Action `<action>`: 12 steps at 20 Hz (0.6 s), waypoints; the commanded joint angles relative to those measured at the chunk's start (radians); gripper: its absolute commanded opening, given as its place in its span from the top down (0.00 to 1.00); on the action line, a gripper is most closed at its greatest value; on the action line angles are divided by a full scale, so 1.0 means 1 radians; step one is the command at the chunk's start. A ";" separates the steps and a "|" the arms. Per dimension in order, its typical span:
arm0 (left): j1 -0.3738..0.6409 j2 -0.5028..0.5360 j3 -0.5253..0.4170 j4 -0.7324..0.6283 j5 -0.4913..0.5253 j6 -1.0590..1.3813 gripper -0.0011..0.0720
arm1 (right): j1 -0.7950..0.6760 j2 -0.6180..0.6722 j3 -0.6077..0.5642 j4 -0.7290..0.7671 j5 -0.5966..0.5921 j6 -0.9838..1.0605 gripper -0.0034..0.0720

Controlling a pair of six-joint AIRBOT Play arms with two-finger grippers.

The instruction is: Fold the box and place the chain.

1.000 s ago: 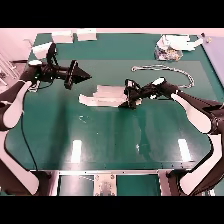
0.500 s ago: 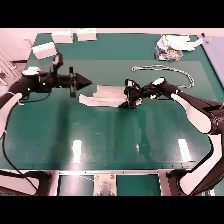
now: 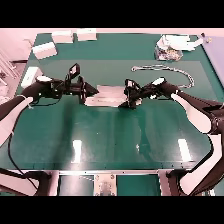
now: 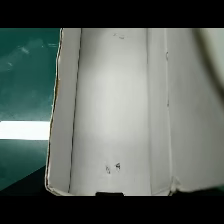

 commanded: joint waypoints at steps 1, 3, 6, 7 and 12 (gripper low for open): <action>-0.006 -0.025 0.006 -0.078 0.098 0.028 0.97 | 0.000 0.000 0.000 0.000 0.000 0.000 0.22; -0.006 -0.027 0.039 -0.079 0.122 0.029 0.96 | 0.000 0.000 0.000 0.000 0.000 0.000 0.22; -0.006 -0.046 0.088 -0.126 0.157 0.011 0.96 | 0.000 0.000 0.000 0.000 0.000 0.000 0.22; -0.006 -0.073 0.120 -0.126 0.160 -0.017 0.96 | 0.000 0.000 0.000 0.000 0.000 0.000 0.22; -0.017 -0.188 0.230 -0.121 0.139 -0.043 0.96 | 0.000 0.000 -0.001 0.000 0.000 0.000 0.22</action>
